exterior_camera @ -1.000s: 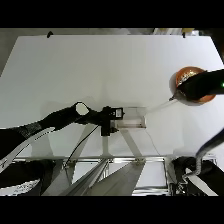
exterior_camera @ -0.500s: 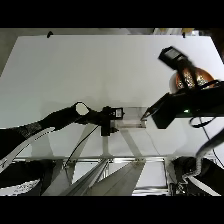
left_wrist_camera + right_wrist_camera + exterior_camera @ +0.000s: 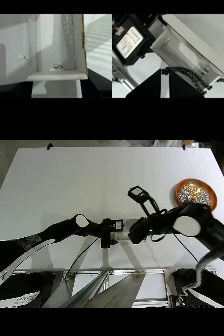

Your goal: Fold the box and place the chain.

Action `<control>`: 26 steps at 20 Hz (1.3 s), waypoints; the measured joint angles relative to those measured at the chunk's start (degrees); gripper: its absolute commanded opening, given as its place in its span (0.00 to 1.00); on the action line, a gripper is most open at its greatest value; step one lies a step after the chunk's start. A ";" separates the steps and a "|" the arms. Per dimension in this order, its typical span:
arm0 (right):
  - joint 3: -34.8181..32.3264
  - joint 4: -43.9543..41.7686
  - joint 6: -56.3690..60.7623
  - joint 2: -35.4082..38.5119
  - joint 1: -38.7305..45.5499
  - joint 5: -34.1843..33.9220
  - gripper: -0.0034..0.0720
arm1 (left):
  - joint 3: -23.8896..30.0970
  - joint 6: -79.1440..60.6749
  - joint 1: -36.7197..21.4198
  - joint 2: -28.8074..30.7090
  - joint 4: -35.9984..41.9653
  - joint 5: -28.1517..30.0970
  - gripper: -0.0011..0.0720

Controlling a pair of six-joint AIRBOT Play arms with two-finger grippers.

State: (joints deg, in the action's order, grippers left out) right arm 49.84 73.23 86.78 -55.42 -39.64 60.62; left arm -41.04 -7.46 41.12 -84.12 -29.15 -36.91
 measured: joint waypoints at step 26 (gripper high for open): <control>9.09 8.28 -1.73 -6.25 29.99 15.76 0.33 | 0.00 0.00 0.00 0.00 0.00 0.00 0.30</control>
State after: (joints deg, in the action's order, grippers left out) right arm 58.94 81.52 85.06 -61.67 -9.65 76.38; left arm -41.04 -7.46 41.12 -84.12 -29.15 -36.91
